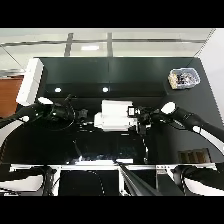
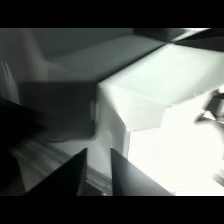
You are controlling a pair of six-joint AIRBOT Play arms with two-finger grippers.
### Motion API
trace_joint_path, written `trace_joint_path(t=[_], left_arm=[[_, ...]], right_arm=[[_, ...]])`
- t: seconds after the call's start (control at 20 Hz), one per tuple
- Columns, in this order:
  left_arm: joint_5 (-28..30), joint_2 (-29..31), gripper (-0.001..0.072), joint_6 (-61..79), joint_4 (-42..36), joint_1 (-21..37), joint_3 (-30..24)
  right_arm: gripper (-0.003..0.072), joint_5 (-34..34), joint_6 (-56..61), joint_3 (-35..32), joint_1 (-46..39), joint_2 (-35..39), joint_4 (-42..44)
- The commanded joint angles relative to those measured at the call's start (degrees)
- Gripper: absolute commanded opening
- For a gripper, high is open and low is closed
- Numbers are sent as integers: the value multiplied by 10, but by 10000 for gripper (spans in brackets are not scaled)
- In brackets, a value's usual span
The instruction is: Fold the box and place the chain.
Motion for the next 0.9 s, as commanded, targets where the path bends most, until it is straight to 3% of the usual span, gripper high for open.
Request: trace_joint_path(t=[0.0, 0.1, 0.15, 0.55, 0.6, 0.7, 0.85], left_arm=[[-17, -1, 261, 18, -12, 0, 14], [-17, -1, 573, 18, -12, 0, 19], [-18, -1, 649, 18, -12, 0, 21], [-47, -1, 619, 18, -12, -28, 37], [-47, -1, 577, 18, -9, -37, 47], [-45, -1, 504, -6, 19, -54, 71], [-43, -1, 504, -97, 112, -88, 116]], right_arm=[[422, 0, 0, 0, 0, 0, 0], [422, 0, 0, 0, 0, 0, 0], [422, 0, 0, 0, 0, 0, 0], [422, 0, 0, 0, 0, 0, 0], [422, 0, 0, 0, 0, 0, 0], [422, 0, 0, 0, 0, 0, 0], [422, 0, 0, 0, 0, 0, 0]])
